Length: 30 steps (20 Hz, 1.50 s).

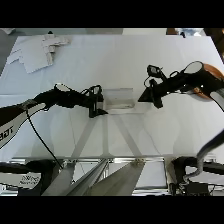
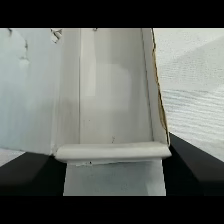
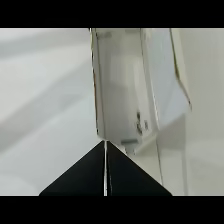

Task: Fold the box and place the chain.

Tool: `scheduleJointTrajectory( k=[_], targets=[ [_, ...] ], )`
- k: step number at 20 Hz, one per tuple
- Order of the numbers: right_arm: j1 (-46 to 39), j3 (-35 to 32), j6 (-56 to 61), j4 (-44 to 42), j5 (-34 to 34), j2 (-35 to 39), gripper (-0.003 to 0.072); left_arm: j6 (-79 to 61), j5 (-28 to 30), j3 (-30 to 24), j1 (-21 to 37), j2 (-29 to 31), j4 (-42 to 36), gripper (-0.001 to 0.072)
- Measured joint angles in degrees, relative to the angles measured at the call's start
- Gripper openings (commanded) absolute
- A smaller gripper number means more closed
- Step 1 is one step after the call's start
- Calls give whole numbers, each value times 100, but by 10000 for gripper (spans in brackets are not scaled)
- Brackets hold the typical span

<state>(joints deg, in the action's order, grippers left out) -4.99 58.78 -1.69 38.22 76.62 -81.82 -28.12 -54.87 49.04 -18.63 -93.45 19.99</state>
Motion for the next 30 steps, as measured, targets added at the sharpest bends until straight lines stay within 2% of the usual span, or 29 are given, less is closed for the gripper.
scheduleJointTrajectory(
  k=[3,9,11,19,26,30],
  targets=[
    [299,0,693,-354,-402,28,9,0,0,0,0,0,0,91],
    [704,-2,1779,-962,-2085,-205,8,0,0,0,0,0,0,91],
    [739,-2,2009,-1126,-2376,-463,9,0,0,0,0,0,0,91],
    [772,0,2524,-1386,-2697,-1292,9,4,-2,0,0,0,-4,91],
    [774,2,2575,-1399,-2927,-1397,10,2,0,0,0,0,-2,91],
    [774,9,2583,-1373,-2924,-1185,11,-2,0,0,0,0,0,91]
  ],
)
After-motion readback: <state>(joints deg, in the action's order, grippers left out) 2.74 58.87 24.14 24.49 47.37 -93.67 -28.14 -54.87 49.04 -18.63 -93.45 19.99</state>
